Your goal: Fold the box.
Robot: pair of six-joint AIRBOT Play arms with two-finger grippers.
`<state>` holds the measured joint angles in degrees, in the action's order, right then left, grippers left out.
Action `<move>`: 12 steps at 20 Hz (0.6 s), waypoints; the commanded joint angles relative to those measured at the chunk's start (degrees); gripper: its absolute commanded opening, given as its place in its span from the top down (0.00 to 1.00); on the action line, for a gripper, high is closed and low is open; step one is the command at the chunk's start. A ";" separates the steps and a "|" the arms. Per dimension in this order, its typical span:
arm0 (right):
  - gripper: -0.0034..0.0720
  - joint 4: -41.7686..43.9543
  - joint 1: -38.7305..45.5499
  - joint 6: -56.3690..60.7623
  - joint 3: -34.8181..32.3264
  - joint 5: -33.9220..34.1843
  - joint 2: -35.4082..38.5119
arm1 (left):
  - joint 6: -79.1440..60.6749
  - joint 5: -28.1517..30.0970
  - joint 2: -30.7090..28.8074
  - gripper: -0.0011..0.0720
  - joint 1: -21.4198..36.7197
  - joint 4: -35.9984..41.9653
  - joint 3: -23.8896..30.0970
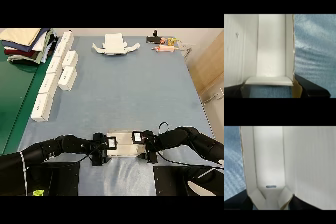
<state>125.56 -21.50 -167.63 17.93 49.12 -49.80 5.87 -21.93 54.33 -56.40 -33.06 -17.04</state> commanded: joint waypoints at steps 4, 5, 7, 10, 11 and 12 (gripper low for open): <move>0.26 0.00 -0.02 0.02 -0.02 0.00 -0.02 | -0.07 0.50 0.24 0.08 -0.42 0.11 0.02; 0.26 0.00 -0.02 0.02 -0.02 0.00 0.00 | -0.07 0.50 0.24 0.08 -0.42 0.11 0.02; 0.26 0.00 -0.02 0.02 -0.02 -0.02 0.00 | -0.07 0.50 0.24 0.11 -0.42 0.11 0.02; 0.26 0.02 -0.02 0.02 -0.02 -0.02 0.00 | -0.07 0.48 0.35 0.36 -0.42 0.11 0.02; 0.26 0.00 -0.02 0.02 -0.02 0.00 0.00 | -0.09 0.48 0.37 0.36 -0.42 0.11 0.02; 0.26 0.00 -0.02 0.02 -0.02 -0.02 0.00 | -0.09 0.50 0.37 0.36 -0.42 0.11 0.02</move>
